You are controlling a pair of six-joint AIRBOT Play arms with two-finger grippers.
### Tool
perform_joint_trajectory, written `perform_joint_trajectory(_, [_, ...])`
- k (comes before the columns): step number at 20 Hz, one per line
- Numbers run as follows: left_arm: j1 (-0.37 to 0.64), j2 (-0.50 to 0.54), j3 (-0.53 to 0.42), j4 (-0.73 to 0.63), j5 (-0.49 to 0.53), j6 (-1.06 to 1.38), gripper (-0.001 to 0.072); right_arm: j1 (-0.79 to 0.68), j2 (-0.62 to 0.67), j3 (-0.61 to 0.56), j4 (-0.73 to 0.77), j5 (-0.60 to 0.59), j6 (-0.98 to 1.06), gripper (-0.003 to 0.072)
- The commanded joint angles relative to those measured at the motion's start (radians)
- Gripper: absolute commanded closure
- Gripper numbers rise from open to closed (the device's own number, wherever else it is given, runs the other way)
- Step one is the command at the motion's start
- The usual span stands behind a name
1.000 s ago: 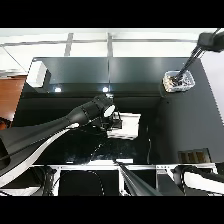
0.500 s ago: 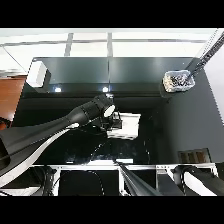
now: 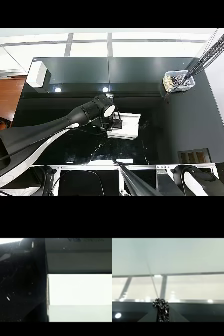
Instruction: Fold the box and place the chain.
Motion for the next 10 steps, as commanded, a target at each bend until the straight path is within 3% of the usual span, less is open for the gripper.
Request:
perform_joint_trajectory(1, [0.0, 0.0, 0.0, 0.0, 0.0, 0.0, 0.068, 0.001, 0.028, 0.0, 0.12, 0.132, -0.039, 0.0673])
perform_joint_trajectory(5, [0.0, 0.0, 0.0, 0.0, 0.0, 0.0, 0.068, 0.002, 0.028, -0.058, 0.245, 0.401, -0.206, 0.0673])
perform_joint_trajectory(10, [0.0, 0.0, 0.0, 0.0, -0.001, 0.0, 0.068, 0.075, 0.028, -0.268, 0.306, 0.449, -0.229, 0.0673])
